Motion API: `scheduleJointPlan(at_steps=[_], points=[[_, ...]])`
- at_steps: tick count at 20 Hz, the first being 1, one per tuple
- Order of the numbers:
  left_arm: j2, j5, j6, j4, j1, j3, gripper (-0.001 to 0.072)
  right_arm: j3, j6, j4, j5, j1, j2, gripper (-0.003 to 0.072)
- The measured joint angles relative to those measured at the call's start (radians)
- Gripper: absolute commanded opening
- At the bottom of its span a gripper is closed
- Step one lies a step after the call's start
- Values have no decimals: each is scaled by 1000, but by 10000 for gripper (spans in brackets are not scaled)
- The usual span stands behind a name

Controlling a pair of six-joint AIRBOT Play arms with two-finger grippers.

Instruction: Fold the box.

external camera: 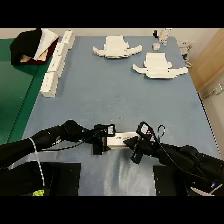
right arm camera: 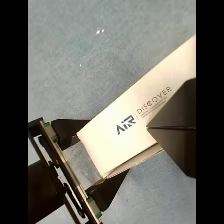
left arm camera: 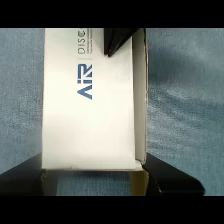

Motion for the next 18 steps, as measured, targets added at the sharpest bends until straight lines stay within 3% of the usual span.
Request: scheduleJointPlan(at_steps=[6, 9, 13, 18], points=[[0, 0, 0, 0, 0, 0, 460, 32, 0, -50, 35, -22, 62, 19], [0, 0, 0, 0, 0, 0, 460, 100, 0, -117, -4, -89, 42, 19], [0, 0, 0, 0, 0, 0, 460, 278, 55, -264, -217, -243, -45, 19], [0, 0, 0, 0, 0, 0, 460, 562, 355, -489, -590, -406, -197, 19]])
